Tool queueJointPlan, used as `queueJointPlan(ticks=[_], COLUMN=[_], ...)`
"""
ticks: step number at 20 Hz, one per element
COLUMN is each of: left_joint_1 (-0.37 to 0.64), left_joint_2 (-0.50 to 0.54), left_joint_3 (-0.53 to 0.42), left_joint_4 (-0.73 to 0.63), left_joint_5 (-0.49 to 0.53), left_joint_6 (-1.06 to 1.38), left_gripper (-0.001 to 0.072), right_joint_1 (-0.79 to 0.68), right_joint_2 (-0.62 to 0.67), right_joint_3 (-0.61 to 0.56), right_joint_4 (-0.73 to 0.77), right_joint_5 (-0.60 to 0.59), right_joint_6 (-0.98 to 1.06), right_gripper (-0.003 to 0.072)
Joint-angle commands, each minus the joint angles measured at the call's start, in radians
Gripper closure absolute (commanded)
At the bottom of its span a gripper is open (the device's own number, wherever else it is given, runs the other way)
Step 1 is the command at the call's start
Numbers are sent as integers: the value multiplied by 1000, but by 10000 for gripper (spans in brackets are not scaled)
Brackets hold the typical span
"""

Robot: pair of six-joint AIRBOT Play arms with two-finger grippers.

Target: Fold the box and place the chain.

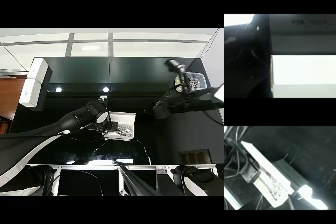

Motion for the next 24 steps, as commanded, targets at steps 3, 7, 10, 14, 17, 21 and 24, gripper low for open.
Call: queueJointPlan(ticks=[3, 7, 10, 14, 17, 21, 24], left_joint_1=[0, -2, -18, -23, 97, 440, 641], left_joint_2=[4, 21, 107, 293, 435, 600, 596], left_joint_3=[0, 23, 50, 30, -54, -257, -406], left_joint_4=[-34, -53, 26, 111, 65, -275, -681], left_joint_5=[16, 4, -52, -134, -215, -122, -71], left_joint_6=[0, -14, 72, 299, 514, 874, 1342], left_gripper=[681, 86, 79, 79, 78, 78, 79], right_joint_1=[-46, -46, -46, -46, -46, -46, -46], right_joint_2=[42, 42, 42, 42, 42, 42, 42], right_joint_3=[15, 15, 15, 15, 15, 15, 15], right_joint_4=[-7, -7, -8, -23, -23, -22, -22], right_joint_5=[64, 49, 57, 61, 60, 59, 52], right_joint_6=[0, 0, 0, 0, 0, 2, 16], right_gripper=[302, 302, 302, 301, 302, 302, 302])
